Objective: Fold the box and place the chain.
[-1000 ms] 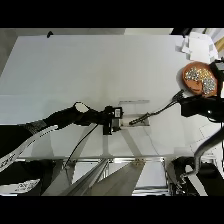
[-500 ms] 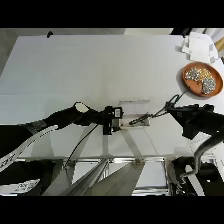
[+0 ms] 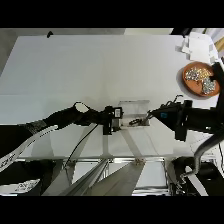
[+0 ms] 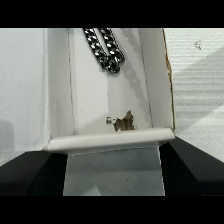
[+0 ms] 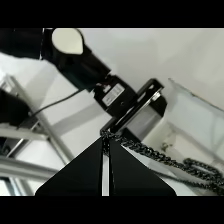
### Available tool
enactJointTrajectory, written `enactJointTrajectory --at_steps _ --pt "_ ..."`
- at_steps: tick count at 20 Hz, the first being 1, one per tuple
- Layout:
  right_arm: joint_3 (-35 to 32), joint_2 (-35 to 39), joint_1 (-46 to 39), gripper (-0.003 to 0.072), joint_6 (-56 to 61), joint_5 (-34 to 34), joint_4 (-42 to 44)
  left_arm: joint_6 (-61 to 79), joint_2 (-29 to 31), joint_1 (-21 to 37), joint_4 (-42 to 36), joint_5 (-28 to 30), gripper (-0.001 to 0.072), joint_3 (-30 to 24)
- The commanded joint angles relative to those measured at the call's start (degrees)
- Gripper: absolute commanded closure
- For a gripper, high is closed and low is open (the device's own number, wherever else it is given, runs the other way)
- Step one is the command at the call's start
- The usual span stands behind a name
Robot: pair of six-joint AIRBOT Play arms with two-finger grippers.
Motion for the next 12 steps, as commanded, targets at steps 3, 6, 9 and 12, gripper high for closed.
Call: enactJointTrajectory --at_steps 3,6,9,12 --pt "-2.47 -8.39 8.17 0.0676 -0.44 -6.08 -8.59 0.0 0.0 -0.02 0.0 0.02 0.0641 -0.02" --pt "-5.22 -12.17 9.44 0.0676 -0.44 -11.67 -9.88 0.0 0.0 0.0 0.0 0.0 0.0641 -0.02" --pt "-8.59 -15.69 11.04 0.0675 -0.48 -18.32 -9.92 0.0 0.0 0.0 0.0 0.0 0.0641 -0.02" --pt "-9.88 -19.04 12.66 0.0675 -0.44 -23.82 -9.9 0.0 0.0 0.0 0.0 0.02 0.0641 -0.02"
